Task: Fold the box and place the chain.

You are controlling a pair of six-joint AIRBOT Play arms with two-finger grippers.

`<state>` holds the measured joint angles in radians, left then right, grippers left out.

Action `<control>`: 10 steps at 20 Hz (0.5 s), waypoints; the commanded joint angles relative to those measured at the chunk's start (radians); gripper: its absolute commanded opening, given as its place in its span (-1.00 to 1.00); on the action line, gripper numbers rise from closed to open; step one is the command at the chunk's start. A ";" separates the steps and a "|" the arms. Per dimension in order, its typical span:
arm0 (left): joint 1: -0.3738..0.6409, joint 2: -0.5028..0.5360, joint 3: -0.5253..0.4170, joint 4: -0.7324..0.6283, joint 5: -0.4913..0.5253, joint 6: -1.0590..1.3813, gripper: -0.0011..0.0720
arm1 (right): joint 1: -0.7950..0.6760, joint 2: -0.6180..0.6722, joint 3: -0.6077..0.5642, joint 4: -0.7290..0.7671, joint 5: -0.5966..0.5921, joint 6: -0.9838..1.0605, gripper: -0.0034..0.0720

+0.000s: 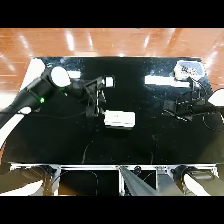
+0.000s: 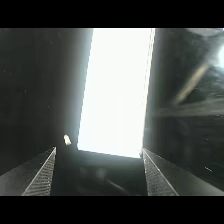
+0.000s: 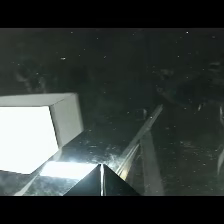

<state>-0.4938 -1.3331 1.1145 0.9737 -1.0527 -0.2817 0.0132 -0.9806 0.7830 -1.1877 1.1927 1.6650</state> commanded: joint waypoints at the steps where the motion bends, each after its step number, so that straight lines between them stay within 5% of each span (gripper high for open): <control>1: -0.014 0.023 -0.184 -0.167 0.298 0.291 0.76 | -0.001 -0.001 0.000 -0.031 -0.011 0.003 -0.83; 10: -0.014 -0.018 -0.227 -0.351 0.273 0.468 0.75 | -0.001 -0.002 0.000 -0.044 -0.010 0.003 -0.83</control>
